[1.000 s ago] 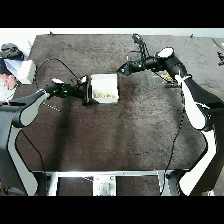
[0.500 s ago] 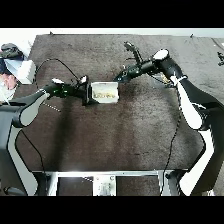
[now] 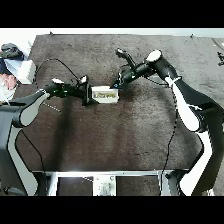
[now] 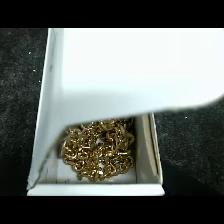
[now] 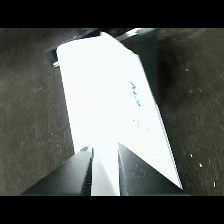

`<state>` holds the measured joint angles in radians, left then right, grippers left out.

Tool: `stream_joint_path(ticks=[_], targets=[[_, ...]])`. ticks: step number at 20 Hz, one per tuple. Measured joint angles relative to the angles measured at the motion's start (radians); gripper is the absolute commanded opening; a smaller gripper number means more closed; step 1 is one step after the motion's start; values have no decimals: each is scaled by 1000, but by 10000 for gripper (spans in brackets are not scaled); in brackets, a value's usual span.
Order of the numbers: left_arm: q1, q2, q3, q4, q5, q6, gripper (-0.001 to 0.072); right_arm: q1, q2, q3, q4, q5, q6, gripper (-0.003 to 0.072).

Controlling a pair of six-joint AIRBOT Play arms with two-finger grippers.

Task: Fold the box and place the chain.

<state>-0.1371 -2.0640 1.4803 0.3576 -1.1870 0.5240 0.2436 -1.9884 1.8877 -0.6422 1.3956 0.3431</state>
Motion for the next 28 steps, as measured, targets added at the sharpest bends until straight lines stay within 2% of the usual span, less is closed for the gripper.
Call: stream_joint_path(ticks=[14, 15, 16, 17, 28], targets=[[0, 0, 0, 0, 0, 0, 338, 37, 0, 0, -44, -46, -159, 293], [0, 0, 0, 0, 0, 0, 338, 40, 0, 0, -55, -48, -161, 376], [0, 0, 0, 0, 0, 0, 338, 43, 0, 0, -66, -53, -162, 381], [0, 0, 0, 0, 0, 0, 338, 48, 0, 0, -74, -62, -165, 341], [0, 0, 0, 0, 0, 0, 338, 60, 1, 0, -119, -139, -168, 341]])
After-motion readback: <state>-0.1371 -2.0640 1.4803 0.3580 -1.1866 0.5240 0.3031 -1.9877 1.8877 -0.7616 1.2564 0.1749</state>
